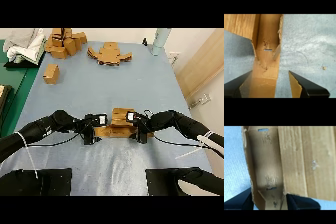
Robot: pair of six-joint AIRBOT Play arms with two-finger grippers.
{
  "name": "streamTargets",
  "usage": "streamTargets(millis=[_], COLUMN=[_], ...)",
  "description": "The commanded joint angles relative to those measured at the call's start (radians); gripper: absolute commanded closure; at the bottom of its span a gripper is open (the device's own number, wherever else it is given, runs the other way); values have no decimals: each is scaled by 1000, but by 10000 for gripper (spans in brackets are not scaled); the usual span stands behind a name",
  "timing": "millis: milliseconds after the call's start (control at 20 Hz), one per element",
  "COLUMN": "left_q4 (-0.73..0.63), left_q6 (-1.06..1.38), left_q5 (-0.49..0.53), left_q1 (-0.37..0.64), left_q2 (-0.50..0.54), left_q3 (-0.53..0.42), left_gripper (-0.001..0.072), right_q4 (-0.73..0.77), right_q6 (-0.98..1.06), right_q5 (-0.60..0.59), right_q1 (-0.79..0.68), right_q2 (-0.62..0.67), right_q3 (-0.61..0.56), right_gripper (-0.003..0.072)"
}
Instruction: Fold the box.
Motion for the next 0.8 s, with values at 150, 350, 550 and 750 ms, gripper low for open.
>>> streamTargets(millis=[150,350,550,750], left_q4=[-92,-111,-206,-226], left_q6=[69,98,239,243], left_q5=[-13,-13,-13,-16], left_q1=[1,1,0,-18], left_q2=[-2,-18,-58,-66], left_q3=[5,7,8,24], left_gripper=[16,16,16,258], right_q4=[0,0,0,0], right_q6=[0,0,0,0], right_q5=[0,0,0,0], right_q1=[0,0,0,0], right_q2=[0,0,0,0], right_q3=[1,1,1,1], right_gripper=[162,162,162,161])
